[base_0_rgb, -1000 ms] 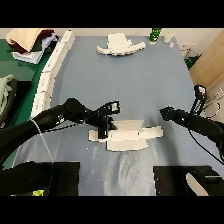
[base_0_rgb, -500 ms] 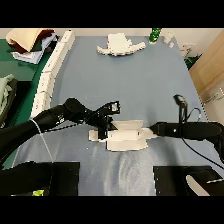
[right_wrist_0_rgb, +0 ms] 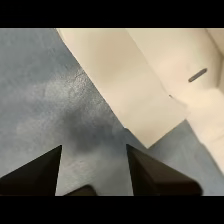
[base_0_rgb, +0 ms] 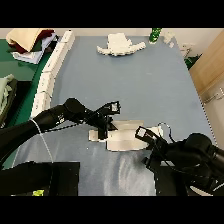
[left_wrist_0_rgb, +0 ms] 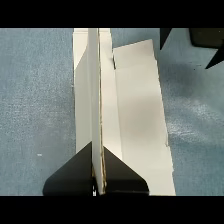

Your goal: Fold the box.

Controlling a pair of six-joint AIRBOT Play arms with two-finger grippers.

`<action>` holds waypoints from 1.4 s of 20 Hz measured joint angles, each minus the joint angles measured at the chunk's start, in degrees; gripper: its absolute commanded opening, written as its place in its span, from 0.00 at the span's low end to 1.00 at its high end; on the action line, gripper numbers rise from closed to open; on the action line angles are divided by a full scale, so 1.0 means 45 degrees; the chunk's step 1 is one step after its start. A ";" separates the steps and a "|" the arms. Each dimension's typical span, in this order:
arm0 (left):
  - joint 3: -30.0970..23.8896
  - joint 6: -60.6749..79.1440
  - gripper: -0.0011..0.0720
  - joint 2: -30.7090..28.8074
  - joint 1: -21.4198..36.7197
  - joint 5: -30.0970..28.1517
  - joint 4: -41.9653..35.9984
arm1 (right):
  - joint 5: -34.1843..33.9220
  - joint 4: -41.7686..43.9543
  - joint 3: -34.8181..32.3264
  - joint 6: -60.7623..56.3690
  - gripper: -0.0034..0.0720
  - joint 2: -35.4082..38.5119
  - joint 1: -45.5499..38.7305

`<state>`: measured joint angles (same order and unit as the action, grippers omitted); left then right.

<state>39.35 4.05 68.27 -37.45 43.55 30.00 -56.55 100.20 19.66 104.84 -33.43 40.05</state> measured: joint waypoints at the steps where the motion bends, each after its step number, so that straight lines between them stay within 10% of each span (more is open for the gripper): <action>1: 0.0000 0.0000 0.03 0.0000 0.0000 0.0000 0.0000 | 0.0418 -0.0661 -0.0005 -0.0024 0.85 -0.0194 0.0418; 9: 0.0000 0.0000 0.03 0.0000 0.0000 0.0010 0.0000 | 0.4085 -0.4138 0.0005 -0.0185 0.84 -0.2050 0.1496; 28: 0.0000 -0.0005 0.03 0.0000 0.0000 0.0005 0.0000 | 0.3206 -0.6178 0.0117 -0.3356 1.00 -0.1035 0.1438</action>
<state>39.35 4.03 68.27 -37.45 43.57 30.00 -42.13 72.40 20.18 89.73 -38.09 46.52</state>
